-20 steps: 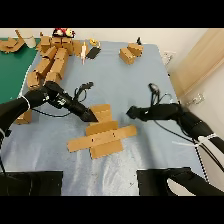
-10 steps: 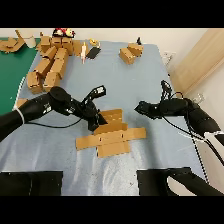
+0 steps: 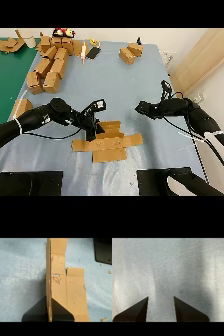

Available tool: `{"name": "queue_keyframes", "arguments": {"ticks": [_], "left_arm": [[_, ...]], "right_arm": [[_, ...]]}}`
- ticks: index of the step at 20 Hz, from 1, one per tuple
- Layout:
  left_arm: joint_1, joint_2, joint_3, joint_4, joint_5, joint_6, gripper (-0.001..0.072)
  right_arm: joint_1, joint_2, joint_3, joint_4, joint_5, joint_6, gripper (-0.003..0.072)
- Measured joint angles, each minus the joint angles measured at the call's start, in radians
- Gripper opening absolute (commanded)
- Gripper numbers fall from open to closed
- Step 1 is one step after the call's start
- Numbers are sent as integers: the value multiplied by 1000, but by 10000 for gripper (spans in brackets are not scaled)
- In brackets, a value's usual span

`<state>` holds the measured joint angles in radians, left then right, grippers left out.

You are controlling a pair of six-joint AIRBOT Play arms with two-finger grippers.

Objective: Fold the box.

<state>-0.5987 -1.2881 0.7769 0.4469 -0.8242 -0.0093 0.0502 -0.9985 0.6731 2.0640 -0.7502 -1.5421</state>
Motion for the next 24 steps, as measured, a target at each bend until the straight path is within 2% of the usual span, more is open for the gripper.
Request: {"name": "queue_keyframes", "arguments": {"ticks": [15, 24], "left_arm": [[-29, 3, -6, 17, 3, 25, 11], [-29, 4, 10, 22, -42, 27, 11]], "right_arm": [[0, 0, 0, 0, 1, 0, 478], [0, -48, 0, 1, 0, 0, 477]]}}
